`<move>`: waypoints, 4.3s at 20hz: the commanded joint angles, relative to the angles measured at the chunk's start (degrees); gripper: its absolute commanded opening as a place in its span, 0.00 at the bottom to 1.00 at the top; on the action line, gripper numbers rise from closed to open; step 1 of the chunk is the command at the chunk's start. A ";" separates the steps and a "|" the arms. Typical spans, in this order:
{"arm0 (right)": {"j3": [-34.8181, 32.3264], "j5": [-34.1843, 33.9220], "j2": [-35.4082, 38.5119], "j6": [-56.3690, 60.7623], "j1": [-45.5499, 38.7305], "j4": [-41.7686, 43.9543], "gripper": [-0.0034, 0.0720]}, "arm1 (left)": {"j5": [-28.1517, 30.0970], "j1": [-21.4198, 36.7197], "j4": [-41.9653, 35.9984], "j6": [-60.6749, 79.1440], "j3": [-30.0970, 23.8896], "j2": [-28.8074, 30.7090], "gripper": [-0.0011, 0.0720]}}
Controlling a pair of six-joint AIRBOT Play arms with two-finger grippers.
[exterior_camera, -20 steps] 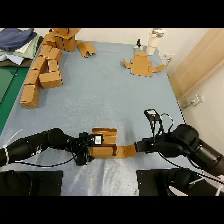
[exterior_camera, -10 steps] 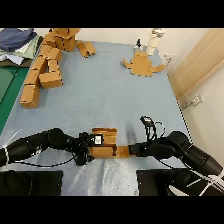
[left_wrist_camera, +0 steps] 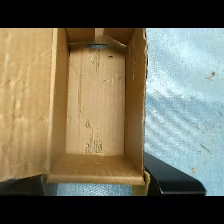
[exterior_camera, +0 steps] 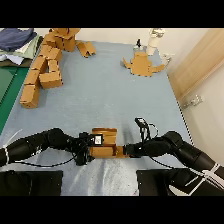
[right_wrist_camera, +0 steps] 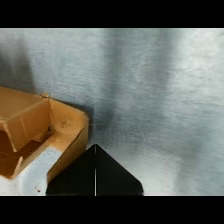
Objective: Fold the box.
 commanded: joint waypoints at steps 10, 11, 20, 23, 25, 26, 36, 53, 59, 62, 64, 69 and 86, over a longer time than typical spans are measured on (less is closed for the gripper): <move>1.53 3.15 3.15 -6.34 0.02 10.54 0.05 | 0.04 0.02 0.00 0.02 0.00 0.04 0.72; 1.73 3.10 3.23 -6.34 0.04 10.62 0.06 | 0.02 0.02 0.00 0.02 0.00 0.04 0.72; 1.73 3.23 2.32 -6.34 0.02 11.02 0.49 | 0.02 0.02 0.00 0.02 0.00 0.04 0.72; 1.75 3.56 -0.61 -6.38 0.04 11.04 0.64 | 0.02 0.02 0.00 0.02 0.00 0.04 0.72; 1.84 3.43 -1.86 -7.37 0.04 11.34 0.64 | 0.02 0.02 0.00 0.02 0.00 0.04 0.72; 2.05 2.84 -1.77 -7.43 0.02 11.41 0.64 | 0.02 0.02 0.00 0.02 0.00 0.04 0.72; 3.76 -0.50 0.33 -7.41 0.00 10.62 0.62 | 0.02 0.02 0.00 0.02 0.00 0.04 0.72; 3.85 -2.01 1.31 -7.39 -0.02 10.60 0.62 | 0.02 0.02 0.00 0.02 0.00 0.04 0.72; 5.27 -1.57 1.31 -7.45 0.02 10.78 0.62 | 0.02 0.02 0.00 0.02 0.00 0.04 0.72; 5.27 -1.53 0.85 -7.41 0.00 10.29 0.62 | 0.02 0.02 0.00 0.02 0.00 0.04 0.72; 5.27 -0.59 -0.66 -7.39 0.00 9.35 0.62 | 0.02 0.02 0.00 0.02 0.00 0.04 0.72; 6.64 2.67 -5.38 -7.41 0.07 9.68 0.62 | 0.02 0.02 0.00 0.02 0.00 0.04 0.72; 27.96 -14.97 -24.87 19.52 16.02 -14.62 0.49 | 0.02 0.02 0.00 0.02 0.00 0.04 0.72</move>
